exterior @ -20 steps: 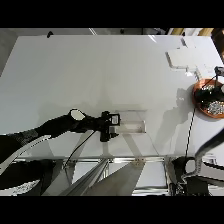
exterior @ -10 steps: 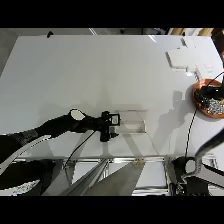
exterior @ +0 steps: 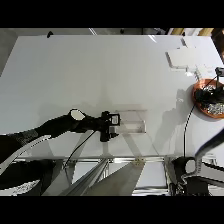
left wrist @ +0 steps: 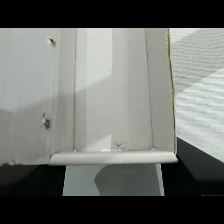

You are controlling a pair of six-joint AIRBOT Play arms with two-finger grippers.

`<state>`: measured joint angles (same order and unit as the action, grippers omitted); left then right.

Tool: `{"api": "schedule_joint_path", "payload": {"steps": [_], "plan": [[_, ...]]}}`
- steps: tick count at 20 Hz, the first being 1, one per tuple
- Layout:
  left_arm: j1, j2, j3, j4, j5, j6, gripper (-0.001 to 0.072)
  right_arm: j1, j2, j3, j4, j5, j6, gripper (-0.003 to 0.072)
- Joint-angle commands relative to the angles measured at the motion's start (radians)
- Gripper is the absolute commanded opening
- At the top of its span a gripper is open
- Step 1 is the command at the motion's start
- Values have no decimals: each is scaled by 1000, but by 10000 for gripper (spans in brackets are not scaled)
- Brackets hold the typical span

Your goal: Fold the box and place the chain.

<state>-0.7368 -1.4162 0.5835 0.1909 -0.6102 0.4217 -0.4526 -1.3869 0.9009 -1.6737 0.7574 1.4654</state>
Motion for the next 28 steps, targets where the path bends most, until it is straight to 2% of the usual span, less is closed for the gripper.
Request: {"api": "schedule_joint_path", "payload": {"steps": [1, 10, 12, 21, 25, 28], "plan": [[0, 0, 0, 0, 0, 0, 345, -1, -10, 0, 0, -21, 0, 183], [0, 0, 0, 0, 0, 0, 345, -1, -36, 0, -1, -2, 1, 175], [0, 0, 0, 0, 0, 0, 345, -1, -42, 0, -1, 10, 0, 26], [0, 0, 0, 0, 0, 0, 345, 0, 108, 0, 38, 19, -2, 22], [0, 0, 0, 0, 0, 0, 345, 1, 169, 0, 112, 54, -40, 22], [0, 0, 0, 0, 0, 0, 345, 31, 247, 0, 208, 117, -141, 22]]}}
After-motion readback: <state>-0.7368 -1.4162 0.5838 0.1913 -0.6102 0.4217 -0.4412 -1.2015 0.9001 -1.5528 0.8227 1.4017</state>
